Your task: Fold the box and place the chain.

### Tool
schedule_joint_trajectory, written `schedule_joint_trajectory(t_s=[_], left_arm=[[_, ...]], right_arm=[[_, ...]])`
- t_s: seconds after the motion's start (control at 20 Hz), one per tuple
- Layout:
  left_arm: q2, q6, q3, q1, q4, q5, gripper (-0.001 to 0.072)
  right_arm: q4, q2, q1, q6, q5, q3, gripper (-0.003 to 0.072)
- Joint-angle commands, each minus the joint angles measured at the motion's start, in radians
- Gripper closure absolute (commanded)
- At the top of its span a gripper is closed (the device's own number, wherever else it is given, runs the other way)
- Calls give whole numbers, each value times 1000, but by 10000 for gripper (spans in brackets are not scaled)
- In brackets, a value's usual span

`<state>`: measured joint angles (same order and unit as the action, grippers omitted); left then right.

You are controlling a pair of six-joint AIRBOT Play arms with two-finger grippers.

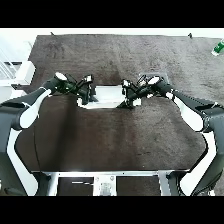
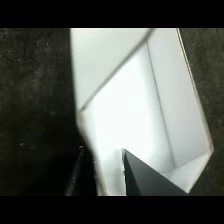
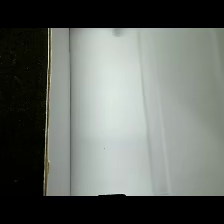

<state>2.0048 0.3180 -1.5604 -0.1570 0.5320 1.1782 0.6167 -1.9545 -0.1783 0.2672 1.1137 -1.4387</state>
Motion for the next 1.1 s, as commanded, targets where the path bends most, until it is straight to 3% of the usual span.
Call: schedule_joint_trajectory(t_s=[0.0, 0.15, 0.4, 0.55, 0.6, 0.65, 0.9, 1.05], left_arm=[[-1, 4, -1, -1, -14, 16, 420], [-1, -5, -16, 22, -8, 55, 420], [-1, -67, -148, 131, -10, 323, 421], [-1, -148, -220, 182, -22, 403, 426], [-1, -193, -241, 193, -24, 427, 661], [-1, -202, -257, 197, -29, 460, 691], [-29, -316, -267, 200, -110, 460, 696], [-125, -316, -192, 195, -126, 390, 696]], right_arm=[[0, 0, 0, 0, 3, 0, 130], [0, 0, 0, 0, 3, 0, 129], [0, 0, 0, 0, 3, 0, 130], [0, 0, 0, 0, 3, 0, 129], [0, 0, 0, 0, 3, 0, 129], [0, 0, 0, 0, 3, 0, 129], [0, 0, 0, 0, 3, 0, 129], [0, 0, 0, 0, 3, 0, 129]])
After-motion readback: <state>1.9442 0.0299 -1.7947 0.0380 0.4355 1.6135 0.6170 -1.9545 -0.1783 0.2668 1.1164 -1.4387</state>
